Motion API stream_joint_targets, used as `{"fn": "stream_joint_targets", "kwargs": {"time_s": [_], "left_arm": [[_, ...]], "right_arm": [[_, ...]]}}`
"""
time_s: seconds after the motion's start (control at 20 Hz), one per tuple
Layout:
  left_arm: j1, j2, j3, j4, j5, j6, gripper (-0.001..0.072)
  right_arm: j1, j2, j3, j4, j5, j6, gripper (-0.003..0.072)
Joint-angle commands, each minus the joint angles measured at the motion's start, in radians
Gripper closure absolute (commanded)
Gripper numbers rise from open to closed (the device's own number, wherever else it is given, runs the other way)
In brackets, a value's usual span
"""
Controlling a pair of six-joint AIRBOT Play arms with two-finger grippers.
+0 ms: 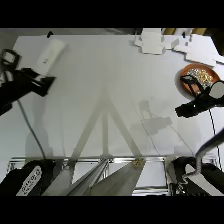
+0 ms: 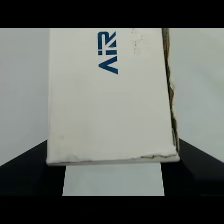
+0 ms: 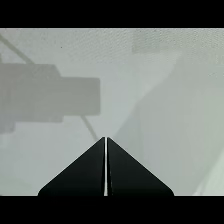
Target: Fold the box and place the chain.
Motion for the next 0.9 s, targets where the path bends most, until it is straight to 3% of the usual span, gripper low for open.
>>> {"fn": "stream_joint_targets", "kwargs": {"time_s": [0.0, 0.25, 0.45, 0.6, 0.65, 0.7, 0.85], "left_arm": [[0.231, 0.031, -0.002, 0.137, 0.054, -0.230, 0.0370], [0.400, -0.093, -0.003, 0.436, 0.043, -0.621, 0.0365], [0.503, -0.230, -0.003, 0.581, -0.047, -0.769, 0.0364], [0.512, -0.316, -0.003, 0.607, -0.059, -0.790, 0.0356], [0.509, -0.334, -0.003, 0.605, -0.058, -0.790, 0.0325], [0.505, -0.350, -0.003, 0.609, -0.058, -0.790, 0.0222], [0.505, -0.371, -0.003, 0.653, -0.076, -0.792, 0.0054]], "right_arm": [[-0.001, 0.000, 0.000, 0.000, 0.001, 0.000, 0.0671], [-0.001, 0.000, 0.000, 0.000, 0.001, 0.000, 0.0671], [-0.001, 0.000, 0.000, 0.000, 0.001, 0.000, 0.0671], [-0.001, 0.000, 0.000, 0.000, 0.001, 0.000, 0.0671], [-0.001, 0.000, 0.000, 0.000, 0.001, 0.000, 0.0671], [-0.001, 0.000, 0.000, 0.000, 0.001, 0.000, 0.0671], [-0.001, 0.000, 0.000, 0.000, 0.001, 0.000, 0.0671]]}}
